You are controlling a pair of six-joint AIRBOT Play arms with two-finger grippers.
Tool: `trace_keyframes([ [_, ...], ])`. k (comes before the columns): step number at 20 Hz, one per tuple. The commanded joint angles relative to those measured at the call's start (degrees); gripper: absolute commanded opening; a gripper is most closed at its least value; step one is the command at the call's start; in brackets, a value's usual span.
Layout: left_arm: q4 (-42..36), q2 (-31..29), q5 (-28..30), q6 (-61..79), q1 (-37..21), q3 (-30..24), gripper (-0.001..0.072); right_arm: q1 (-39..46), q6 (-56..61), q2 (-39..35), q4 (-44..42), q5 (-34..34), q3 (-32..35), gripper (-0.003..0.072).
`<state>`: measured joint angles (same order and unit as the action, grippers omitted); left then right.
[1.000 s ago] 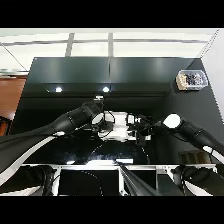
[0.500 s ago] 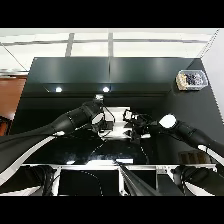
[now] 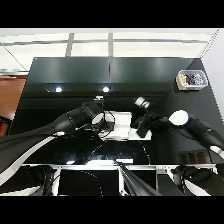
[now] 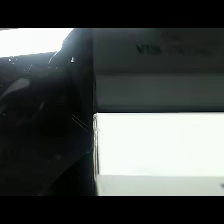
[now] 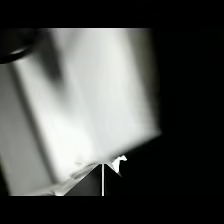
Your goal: Fold the box and place the chain.
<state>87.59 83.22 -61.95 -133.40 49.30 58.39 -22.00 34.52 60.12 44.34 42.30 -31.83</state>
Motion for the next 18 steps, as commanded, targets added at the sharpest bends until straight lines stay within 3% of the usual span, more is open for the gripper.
trace_keyframes([
  [1, 0.2, 0.0, 0.2, -0.1, 0.0, 0.1, 0.0027, 13.6, 36.9, -7.3, 20.3, 6.6, -0.8, 0.0012],
  [3, 0.2, 0.0, 0.1, -0.1, 0.0, 0.1, 0.0027, 24.3, 49.9, -7.4, 22.1, 8.0, 0.4, 0.0012],
  [6, 0.2, 0.0, 0.1, -0.1, 0.0, 0.1, 0.0027, 32.7, 51.7, -4.5, 14.1, 13.1, 4.4, 0.0013],
  [11, 0.2, 0.0, 0.2, -0.1, 0.0, 0.1, 0.0027, 31.4, 31.2, 6.3, -4.5, 25.6, 6.8, 0.0013],
  [14, 0.2, 0.0, 0.1, -0.1, 0.0, 0.1, 0.0027, 24.9, 26.1, 10.9, -10.2, 24.7, 6.8, 0.0013],
  [18, 0.2, 0.0, 0.2, -0.1, 0.0, 0.1, 0.0027, 19.4, 18.7, 11.1, -16.3, 22.8, 6.3, 0.0013],
])
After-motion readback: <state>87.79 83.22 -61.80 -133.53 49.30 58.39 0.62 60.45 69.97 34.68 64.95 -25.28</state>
